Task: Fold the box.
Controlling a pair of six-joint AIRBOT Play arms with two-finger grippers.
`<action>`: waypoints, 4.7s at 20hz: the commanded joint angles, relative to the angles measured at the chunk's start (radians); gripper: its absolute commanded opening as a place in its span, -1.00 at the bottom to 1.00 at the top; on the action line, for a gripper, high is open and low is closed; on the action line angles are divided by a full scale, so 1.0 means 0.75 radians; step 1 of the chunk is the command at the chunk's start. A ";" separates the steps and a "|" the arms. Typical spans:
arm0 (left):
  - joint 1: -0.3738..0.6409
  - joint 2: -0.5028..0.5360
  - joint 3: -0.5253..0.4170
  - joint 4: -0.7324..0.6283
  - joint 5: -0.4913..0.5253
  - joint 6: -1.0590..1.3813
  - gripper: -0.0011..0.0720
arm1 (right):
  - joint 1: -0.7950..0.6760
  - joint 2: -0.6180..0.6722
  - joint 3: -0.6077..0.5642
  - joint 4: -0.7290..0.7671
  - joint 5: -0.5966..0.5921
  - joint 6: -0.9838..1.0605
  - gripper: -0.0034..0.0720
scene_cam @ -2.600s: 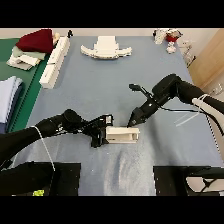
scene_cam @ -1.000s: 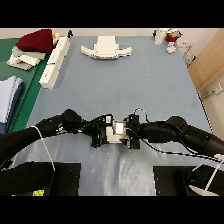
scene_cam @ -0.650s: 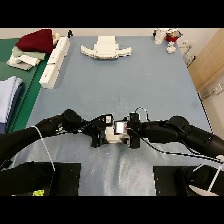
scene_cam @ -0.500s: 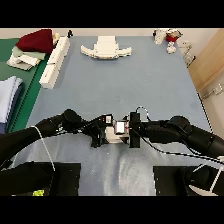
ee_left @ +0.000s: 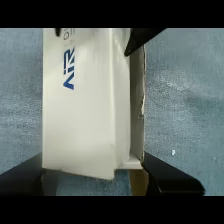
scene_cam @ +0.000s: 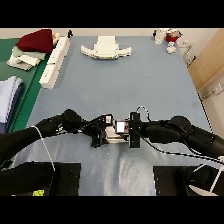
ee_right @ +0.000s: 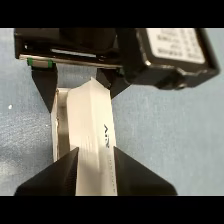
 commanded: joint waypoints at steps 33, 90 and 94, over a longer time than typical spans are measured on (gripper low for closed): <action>0.000 0.000 0.001 0.001 0.000 0.001 0.17 | 0.079 0.271 -0.418 0.600 0.557 0.551 -0.89; 0.000 0.000 0.001 0.001 0.000 0.002 0.17 | -0.750 -0.479 0.694 -0.308 -0.925 0.960 -0.89; 0.000 0.000 0.001 0.001 0.000 0.002 0.17 | -0.750 -0.557 0.719 -0.302 -0.919 0.959 -0.89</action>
